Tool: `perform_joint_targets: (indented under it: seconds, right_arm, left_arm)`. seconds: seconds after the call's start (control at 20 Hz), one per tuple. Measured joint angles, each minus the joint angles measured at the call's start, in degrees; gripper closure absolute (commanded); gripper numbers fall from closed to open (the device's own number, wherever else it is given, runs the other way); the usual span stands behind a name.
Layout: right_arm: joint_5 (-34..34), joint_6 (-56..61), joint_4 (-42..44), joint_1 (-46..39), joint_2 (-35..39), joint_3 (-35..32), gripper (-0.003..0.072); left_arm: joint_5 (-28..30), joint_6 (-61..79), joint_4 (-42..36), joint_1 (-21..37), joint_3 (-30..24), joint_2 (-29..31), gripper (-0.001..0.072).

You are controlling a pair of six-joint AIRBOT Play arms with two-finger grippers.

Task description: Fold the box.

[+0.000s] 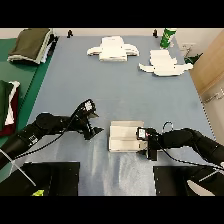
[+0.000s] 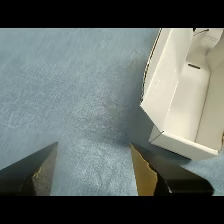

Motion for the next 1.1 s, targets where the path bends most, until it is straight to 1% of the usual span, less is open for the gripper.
perform_joint_targets:
  seconds: [0.3,0.5,0.7,0.95,1.1]
  right_arm:
    - [0.00,0.00,0.00,0.00,0.00,0.00,0.0167]
    - [0.00,0.00,0.00,0.00,0.00,0.00,0.0167]
    - [-0.02,-0.02,0.00,0.00,0.00,0.00,0.0167]
    - [-0.02,-0.02,-0.02,-0.02,0.00,0.00,0.0167]
    - [0.00,-0.02,0.00,0.00,0.00,0.00,0.0167]
  left_arm:
    - [-1.44,3.48,0.09,0.00,0.00,-8.24,-0.0011]
    - [-3.04,8.68,0.09,-2.84,0.00,-12.63,-0.0011]
    - [-3.61,11.02,0.11,-7.04,0.00,-14.01,-0.0011]
    - [-4.15,11.61,0.79,-8.52,0.00,-14.16,-0.0011]
    - [-5.42,10.86,2.10,-8.76,0.00,-13.11,-0.0011]
